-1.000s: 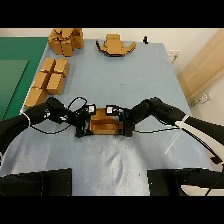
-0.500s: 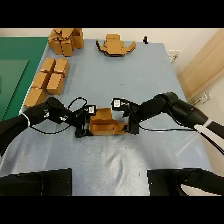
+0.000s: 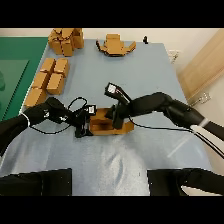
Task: Fold the box.
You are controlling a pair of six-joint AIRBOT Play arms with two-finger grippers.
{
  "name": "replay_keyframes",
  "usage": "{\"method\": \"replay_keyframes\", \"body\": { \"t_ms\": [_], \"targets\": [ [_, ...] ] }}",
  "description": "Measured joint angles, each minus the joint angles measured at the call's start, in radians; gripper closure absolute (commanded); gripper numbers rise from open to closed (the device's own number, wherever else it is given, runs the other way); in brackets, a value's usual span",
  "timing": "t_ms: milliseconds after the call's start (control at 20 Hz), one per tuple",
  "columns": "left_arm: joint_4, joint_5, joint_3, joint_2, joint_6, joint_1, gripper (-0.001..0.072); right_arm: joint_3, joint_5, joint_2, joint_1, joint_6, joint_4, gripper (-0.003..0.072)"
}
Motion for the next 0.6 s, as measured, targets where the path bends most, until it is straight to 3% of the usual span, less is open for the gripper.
{"method": "replay_keyframes", "body": {
  "t_ms": [250, 600],
  "targets": [
    [0.024, 0.009, 0.0, 0.011, -0.003, 0.001, 0.0416, 0.197, 0.05, -0.226, -0.01, 0.112, -0.025, 0.0684],
    [0.055, 0.02, 0.0, 0.05, -0.016, 0.001, 0.0416, 0.319, -0.141, -0.403, -0.061, 0.212, -0.045, 0.0685]
  ]
}}
